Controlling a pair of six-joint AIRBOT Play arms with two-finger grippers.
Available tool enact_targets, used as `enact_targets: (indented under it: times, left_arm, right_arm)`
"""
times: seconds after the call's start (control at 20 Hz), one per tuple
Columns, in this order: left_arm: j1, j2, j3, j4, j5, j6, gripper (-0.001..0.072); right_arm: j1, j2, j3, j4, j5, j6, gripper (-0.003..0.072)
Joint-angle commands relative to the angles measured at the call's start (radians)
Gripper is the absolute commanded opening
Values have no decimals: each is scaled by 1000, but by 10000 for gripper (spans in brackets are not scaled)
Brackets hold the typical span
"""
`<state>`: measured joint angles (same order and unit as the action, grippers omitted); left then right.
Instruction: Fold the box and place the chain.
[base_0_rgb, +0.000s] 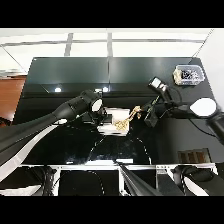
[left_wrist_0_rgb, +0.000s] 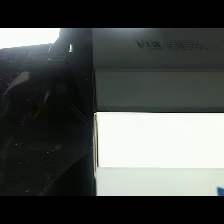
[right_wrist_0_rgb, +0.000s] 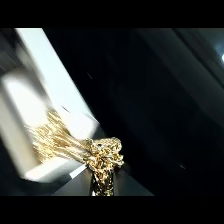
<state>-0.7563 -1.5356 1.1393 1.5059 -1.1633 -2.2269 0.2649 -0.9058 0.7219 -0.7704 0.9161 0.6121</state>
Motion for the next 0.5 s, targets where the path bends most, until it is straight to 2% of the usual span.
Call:
enact_targets:
  times: [0.0,0.1,0.2,0.4,0.45]
  left_arm:
    - [0,0,0,0,3,0,30]
    - [0,0,0,0,2,0,30]
    - [0,0,0,0,2,0,30]
    - [0,0,0,0,8,0,30]
    - [0,0,0,0,9,0,30]
  right_arm:
    - [-3,57,61,158,153,139,18]
    - [8,48,61,286,134,142,19]
    - [51,24,61,350,69,143,20]
    - [129,-101,61,346,33,177,22]
    - [130,-129,61,341,33,180,71]
